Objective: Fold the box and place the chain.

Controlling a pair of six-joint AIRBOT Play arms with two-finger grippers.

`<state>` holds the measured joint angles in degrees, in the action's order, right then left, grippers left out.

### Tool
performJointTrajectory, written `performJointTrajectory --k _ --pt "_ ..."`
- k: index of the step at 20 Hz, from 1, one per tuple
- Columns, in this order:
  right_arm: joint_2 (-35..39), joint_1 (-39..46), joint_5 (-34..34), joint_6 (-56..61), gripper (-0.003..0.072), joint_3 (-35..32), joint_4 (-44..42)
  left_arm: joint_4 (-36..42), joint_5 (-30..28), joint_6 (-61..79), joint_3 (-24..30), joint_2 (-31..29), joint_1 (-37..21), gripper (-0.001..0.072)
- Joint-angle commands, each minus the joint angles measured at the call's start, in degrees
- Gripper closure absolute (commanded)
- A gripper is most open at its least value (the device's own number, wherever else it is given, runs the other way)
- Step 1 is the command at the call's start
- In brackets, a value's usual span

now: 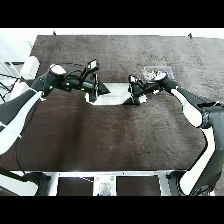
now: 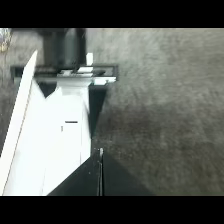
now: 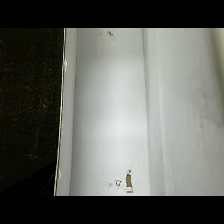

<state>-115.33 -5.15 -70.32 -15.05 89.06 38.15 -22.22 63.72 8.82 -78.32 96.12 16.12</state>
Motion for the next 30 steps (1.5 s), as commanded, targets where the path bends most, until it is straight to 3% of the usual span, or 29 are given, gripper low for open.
performJointTrajectory --k 1,4,8,13,30 --pt "-0.02 -0.07 0.0 0.0 0.0192 0.0 -0.02 2.1 -7.61 0.98 1.4 2.67 0.57 0.0692" --pt "-0.02 -0.07 0.0 0.0 0.0192 0.0 -0.02 2.27 -15.08 2.8 1.27 3.06 0.57 0.0692" --pt "-0.02 -0.07 0.0 0.0 0.0192 0.0 -0.02 5.42 -20.76 6.25 -0.46 3.91 0.55 0.0691" --pt "-0.02 -0.07 0.0 0.0 0.0192 0.0 -0.02 5.46 -19.28 4.92 -6.19 9.31 0.57 0.0692" --pt "-0.02 -0.07 0.0 0.0 0.0192 0.0 -0.02 4.39 -21.07 4.68 -6.54 14.62 0.57 0.0691"
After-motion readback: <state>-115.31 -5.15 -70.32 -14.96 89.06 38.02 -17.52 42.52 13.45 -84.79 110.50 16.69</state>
